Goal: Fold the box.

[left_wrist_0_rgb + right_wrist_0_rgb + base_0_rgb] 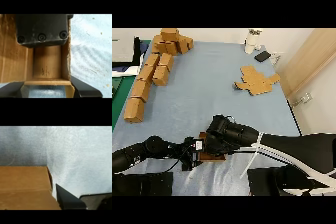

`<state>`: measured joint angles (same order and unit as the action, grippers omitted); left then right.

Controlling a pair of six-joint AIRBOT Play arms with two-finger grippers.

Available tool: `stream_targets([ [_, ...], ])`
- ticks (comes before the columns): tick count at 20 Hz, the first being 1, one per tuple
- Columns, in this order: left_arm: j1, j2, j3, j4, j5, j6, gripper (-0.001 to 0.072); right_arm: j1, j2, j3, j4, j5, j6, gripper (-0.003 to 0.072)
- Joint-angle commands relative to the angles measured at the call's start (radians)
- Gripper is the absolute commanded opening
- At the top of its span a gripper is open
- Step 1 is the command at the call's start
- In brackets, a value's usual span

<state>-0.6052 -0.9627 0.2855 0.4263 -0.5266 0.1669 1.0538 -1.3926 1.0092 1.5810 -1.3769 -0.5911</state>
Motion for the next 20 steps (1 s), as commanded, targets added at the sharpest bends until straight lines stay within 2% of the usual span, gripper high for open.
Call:
stream_targets([
  [1, 0.000, 0.000, 0.000, 0.000, 0.000, 0.000, 0.0477, 0.002, -0.018, 0.002, -0.002, -0.010, 0.007, 0.0247],
  [3, 0.000, 0.001, 0.000, 0.000, 0.000, 0.000, 0.0476, 0.004, -0.029, 0.002, 0.002, -0.008, 0.002, 0.0029],
  [4, 0.000, 0.000, 0.000, 0.000, 0.000, 0.000, 0.0476, 0.007, -0.031, 0.002, 0.002, 0.000, -0.005, 0.0004],
  [7, 0.000, 0.000, 0.000, 0.000, 0.000, 0.000, 0.0476, 0.026, -0.029, 0.002, -0.002, 0.047, -0.021, 0.0006],
  [9, 0.000, 0.001, 0.000, 0.000, 0.000, 0.000, 0.0476, 0.027, -0.029, 0.003, -0.002, 0.054, -0.020, 0.0339],
  [12, 0.000, 0.001, 0.000, 0.000, 0.000, 0.000, 0.0476, 0.027, -0.025, 0.003, 0.005, 0.048, -0.023, 0.0373],
  [13, 0.000, 0.001, 0.000, 0.000, 0.000, 0.000, 0.0477, 0.027, -0.021, 0.003, 0.011, 0.048, -0.023, 0.0462],
  [14, 0.000, 0.000, 0.000, 0.001, 0.000, 0.000, 0.0477, 0.027, -0.013, 0.003, 0.013, 0.047, -0.029, 0.0485],
  [20, 0.000, 0.000, 0.000, 0.000, 0.000, 0.000, 0.0477, 0.025, 0.092, 0.003, 0.012, -0.012, -0.017, 0.0484],
])
